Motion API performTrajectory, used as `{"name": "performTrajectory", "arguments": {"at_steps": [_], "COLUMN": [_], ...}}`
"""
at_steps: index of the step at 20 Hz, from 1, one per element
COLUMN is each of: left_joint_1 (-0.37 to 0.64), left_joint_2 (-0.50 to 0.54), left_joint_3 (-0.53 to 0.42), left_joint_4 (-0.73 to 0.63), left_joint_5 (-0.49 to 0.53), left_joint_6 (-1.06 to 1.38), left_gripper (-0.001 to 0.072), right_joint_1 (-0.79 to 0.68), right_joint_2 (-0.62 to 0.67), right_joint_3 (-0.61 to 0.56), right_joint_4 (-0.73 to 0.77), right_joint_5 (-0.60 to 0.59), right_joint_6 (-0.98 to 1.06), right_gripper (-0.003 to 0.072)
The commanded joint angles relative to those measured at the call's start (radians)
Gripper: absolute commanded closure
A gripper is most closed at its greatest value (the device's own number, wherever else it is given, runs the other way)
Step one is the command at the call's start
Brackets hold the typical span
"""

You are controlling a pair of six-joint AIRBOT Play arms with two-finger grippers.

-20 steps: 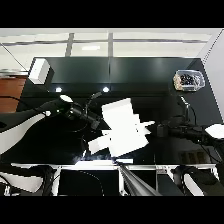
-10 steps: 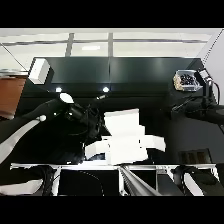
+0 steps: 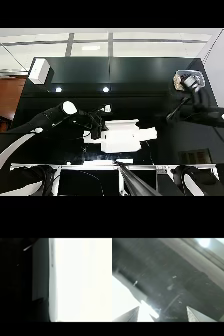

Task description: Fold the box and place the chain.

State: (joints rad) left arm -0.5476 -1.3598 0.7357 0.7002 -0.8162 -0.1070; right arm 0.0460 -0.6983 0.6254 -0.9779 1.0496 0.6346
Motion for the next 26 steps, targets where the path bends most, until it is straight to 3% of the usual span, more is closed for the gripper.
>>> {"name": "performTrajectory", "arguments": {"at_steps": [1,3,7,10,13,22,26], "left_joint_1": [-0.004,-0.004,0.001,0.029,0.04,0.039,0.039], "left_joint_2": [-0.014,-0.022,-0.026,-0.053,-0.083,-0.087,-0.087], "left_joint_3": [-0.003,0.003,0.013,0.056,0.085,0.087,0.087], "left_joint_4": [0.042,0.019,0.026,0.029,0.034,0.047,0.047], "left_joint_5": [0.148,0.155,0.07,-0.035,-0.101,-0.102,-0.103], "left_joint_6": [0.007,0.02,0.118,0.124,0.13,0.13,0.13], "left_gripper": [0.0681,0.068,0.068,0.068,0.068,0.0681,0.0681], "right_joint_1": [0.103,0.163,0.285,0.335,0.364,0.505,0.557], "right_joint_2": [-0.001,-0.001,-0.002,-0.018,-0.06,-0.174,-0.187], "right_joint_3": [-0.105,-0.159,-0.231,-0.272,-0.278,-0.278,-0.278], "right_joint_4": [-0.007,-0.01,-0.01,-0.013,-0.014,-0.005,0.046], "right_joint_5": [-0.134,-0.201,-0.212,-0.275,-0.252,-0.224,-0.282], "right_joint_6": [-0.121,-0.147,-0.347,-0.36,-0.367,-0.43,-0.43], "right_gripper": [-0.0027,-0.0027,-0.0025,-0.0025,-0.0025,-0.0024,-0.0024]}}
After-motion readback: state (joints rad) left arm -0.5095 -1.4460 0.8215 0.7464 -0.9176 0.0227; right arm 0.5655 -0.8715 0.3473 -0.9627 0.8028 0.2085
